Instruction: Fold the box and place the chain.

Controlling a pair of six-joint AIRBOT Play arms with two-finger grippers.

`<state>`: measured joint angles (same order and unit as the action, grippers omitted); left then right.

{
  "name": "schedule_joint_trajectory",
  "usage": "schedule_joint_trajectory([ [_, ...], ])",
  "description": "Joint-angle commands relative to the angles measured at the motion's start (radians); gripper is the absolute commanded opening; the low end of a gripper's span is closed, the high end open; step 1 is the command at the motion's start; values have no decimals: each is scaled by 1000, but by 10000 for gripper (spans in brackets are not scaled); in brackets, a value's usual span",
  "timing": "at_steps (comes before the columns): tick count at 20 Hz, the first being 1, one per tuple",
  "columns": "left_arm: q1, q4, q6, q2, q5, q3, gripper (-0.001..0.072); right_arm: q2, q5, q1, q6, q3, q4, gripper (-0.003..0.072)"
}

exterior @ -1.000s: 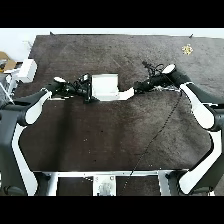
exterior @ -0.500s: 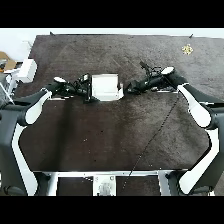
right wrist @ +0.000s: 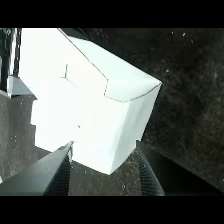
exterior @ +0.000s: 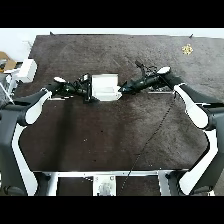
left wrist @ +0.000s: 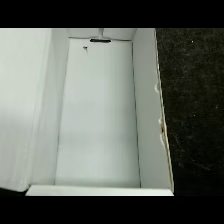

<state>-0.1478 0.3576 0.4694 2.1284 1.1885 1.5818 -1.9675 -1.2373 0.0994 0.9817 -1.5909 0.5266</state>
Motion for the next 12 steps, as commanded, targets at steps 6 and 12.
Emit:
schedule_joint_trajectory([
  [6, 1, 0, 0, -1, 0, 0, 223, -1, 32, 77, 163, -103, 213, 457],
  [12, 1, 0, 0, -1, 0, 0, 223, -1, 69, 140, 282, -177, 370, 457],
])
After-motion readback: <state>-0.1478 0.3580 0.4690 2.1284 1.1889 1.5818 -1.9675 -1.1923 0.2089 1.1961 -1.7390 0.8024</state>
